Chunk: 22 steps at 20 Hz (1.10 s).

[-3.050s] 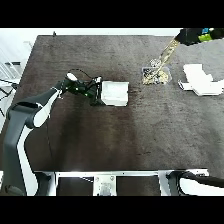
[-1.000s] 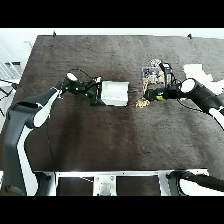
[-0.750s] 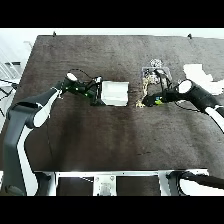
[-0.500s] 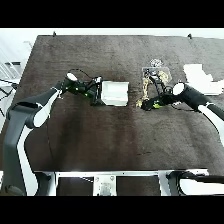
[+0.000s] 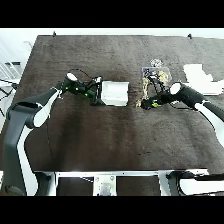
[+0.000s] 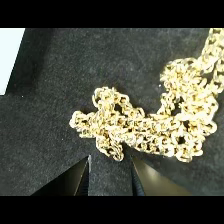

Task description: Fold the box and place the chain.

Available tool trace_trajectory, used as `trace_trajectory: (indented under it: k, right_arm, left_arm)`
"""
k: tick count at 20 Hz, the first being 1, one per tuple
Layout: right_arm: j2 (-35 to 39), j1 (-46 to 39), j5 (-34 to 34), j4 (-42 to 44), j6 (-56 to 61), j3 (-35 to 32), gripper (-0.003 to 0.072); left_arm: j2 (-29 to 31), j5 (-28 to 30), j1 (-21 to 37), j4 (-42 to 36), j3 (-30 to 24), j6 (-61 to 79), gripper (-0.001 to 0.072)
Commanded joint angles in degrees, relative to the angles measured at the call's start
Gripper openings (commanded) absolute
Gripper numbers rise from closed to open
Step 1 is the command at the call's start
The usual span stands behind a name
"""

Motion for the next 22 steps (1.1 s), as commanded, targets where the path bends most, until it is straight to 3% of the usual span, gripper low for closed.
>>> trace_trajectory:
  k: [1, 3, 5, 7, 10, 17, 22]
  right_arm:
    - [-2.1, 1.1, -0.8, 0.0, 0.0, 0.1, 0.0331]
    - [-3.7, 1.7, -2.5, -0.1, 0.0, 0.1, 0.0326]
    - [-4.0, 1.7, -6.5, -0.3, 0.2, 0.2, 0.0230]
    - [-4.0, 1.7, -3.6, -0.6, 0.1, 1.2, 0.0020]
    - [-2.6, 1.7, 4.3, -1.2, 0.2, 2.9, 0.0019]
    - [13.0, 1.8, 4.3, -0.5, 2.2, 4.8, 0.0018]
    - [18.9, 1.8, 4.3, 7.3, 2.1, 7.3, 0.0018]
  left_arm:
    - [0.0, 0.0, 0.0, 0.0, 0.0, 0.0, 0.0457]
    - [0.0, 0.0, 0.0, 0.0, 0.0, 0.0, 0.0457]
    - [0.0, 0.0, 0.0, 0.0, 0.0, 0.0, 0.0457]
    - [0.0, 0.0, 0.0, 0.0, 0.0, 0.0, 0.0457]
    - [0.0, 0.0, 0.0, 0.0, 0.0, 0.0, 0.0457]
    - [0.0, 0.0, 0.0, 0.0, 0.0, 0.0, 0.0457]
    - [0.0, 0.0, 0.0, 0.0, 0.0, 0.0, 0.0457]
